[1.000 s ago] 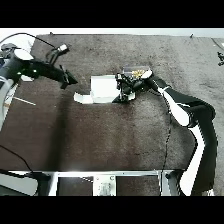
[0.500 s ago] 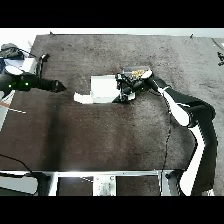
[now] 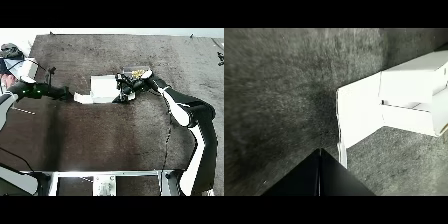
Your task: Fold the box and place the chain.
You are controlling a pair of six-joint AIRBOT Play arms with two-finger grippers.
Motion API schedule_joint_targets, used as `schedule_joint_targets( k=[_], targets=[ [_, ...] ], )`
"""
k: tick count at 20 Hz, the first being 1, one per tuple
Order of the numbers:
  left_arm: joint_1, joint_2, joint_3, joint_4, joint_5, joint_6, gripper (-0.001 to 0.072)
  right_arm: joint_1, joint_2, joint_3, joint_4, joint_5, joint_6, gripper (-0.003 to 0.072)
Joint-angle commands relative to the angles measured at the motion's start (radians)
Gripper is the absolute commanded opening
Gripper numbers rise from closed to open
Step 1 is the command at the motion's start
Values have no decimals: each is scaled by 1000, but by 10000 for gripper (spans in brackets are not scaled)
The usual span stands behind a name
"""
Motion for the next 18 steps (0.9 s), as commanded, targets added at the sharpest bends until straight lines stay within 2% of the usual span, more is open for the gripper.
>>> schedule_joint_targets(
  k=[1,4,7,10,13,18],
  targets=[
    [-10,-50,-1,-69,-15,10,10,0,0,0,0,0,0,430],
    [-10,-76,-1,-103,-39,23,10,0,0,0,0,0,0,430],
    [-12,-84,-1,-206,-87,95,11,0,-1,0,0,0,0,430],
    [-61,-85,-1,-227,-79,130,11,0,0,0,0,0,0,430],
    [-119,-85,-1,-238,-28,143,11,0,-1,0,0,0,0,430],
    [-117,-85,21,-328,-54,172,15,0,0,0,0,0,0,430]
  ],
)
